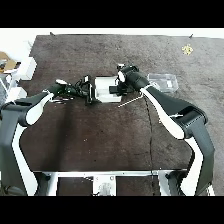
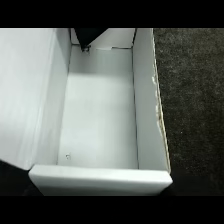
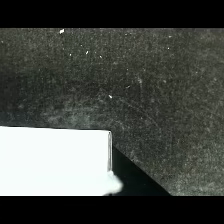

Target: Fold the box and place the chain.

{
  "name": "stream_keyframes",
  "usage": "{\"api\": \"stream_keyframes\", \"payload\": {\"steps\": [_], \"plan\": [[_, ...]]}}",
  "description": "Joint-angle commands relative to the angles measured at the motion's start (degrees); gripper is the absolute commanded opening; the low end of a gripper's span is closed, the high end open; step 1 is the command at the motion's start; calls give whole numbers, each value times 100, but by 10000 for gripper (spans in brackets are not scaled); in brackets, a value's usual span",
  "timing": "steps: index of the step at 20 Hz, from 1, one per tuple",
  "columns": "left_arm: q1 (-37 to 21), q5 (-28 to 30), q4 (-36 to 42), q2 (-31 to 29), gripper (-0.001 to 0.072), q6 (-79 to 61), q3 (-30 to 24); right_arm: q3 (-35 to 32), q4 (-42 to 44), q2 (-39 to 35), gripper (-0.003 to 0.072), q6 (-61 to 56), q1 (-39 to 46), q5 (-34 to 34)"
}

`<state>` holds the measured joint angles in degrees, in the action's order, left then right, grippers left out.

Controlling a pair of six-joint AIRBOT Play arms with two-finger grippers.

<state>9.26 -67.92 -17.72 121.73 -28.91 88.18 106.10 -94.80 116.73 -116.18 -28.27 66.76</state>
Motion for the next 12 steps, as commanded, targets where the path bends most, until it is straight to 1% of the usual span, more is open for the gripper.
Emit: {"api": "stream_keyframes", "payload": {"steps": [1,5,6,7,9,10,11,12], "plan": [[-2,-2,-2,0,243,-7,2,-2,-61,9,8,-70,0,9],[-2,-2,-2,0,243,-7,2,-2,-101,9,8,-70,0,7],[-2,-2,-2,0,243,-7,2,-2,-96,9,102,-70,2,2],[-2,-2,-2,0,243,-7,2,0,-96,7,279,-66,0,13],[-2,-2,-2,0,243,-7,2,4,-92,0,294,-42,2,15],[-2,-4,-2,0,243,-7,2,4,-48,-11,520,7,2,13],[-2,-2,-2,0,243,-7,2,4,24,-15,634,177,2,7],[-2,-2,-2,0,243,-7,2,11,85,-15,634,264,2,9]]}}
